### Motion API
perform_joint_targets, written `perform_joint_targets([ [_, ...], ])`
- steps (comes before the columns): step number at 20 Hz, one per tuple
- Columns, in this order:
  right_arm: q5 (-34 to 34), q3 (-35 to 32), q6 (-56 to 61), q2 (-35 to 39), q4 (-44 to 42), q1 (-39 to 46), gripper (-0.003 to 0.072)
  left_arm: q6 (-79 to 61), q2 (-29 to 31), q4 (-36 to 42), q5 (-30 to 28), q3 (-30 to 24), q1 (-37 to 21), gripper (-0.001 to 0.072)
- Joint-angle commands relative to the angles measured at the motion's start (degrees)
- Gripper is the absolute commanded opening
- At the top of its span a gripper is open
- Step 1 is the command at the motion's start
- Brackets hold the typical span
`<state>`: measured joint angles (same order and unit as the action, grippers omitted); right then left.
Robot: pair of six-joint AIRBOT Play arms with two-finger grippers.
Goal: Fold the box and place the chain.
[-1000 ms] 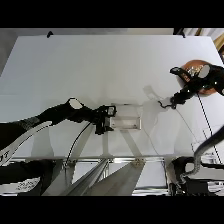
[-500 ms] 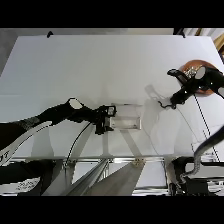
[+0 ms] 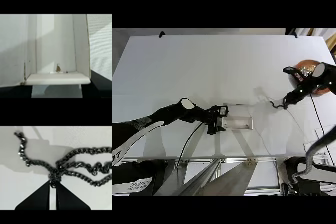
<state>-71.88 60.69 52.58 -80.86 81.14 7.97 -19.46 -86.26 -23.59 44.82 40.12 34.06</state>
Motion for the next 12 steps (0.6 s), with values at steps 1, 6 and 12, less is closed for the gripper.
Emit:
perform_joint_targets([
  [1,-2.51,0.02,1.18,8.57,-6.6,-0.07,0.0007,-0.02,0.02,0.0,0.0,0.0,-0.02,0.0253],
  [6,-3.65,0.02,1.22,25.66,-11.43,-0.07,0.0008,-0.02,0.02,0.0,-0.02,0.0,-0.02,0.0253],
  [12,-8.2,0.02,1.16,44.46,-19.8,-0.04,0.0008,-0.02,0.02,0.0,-0.02,0.0,-0.02,0.0253],
])
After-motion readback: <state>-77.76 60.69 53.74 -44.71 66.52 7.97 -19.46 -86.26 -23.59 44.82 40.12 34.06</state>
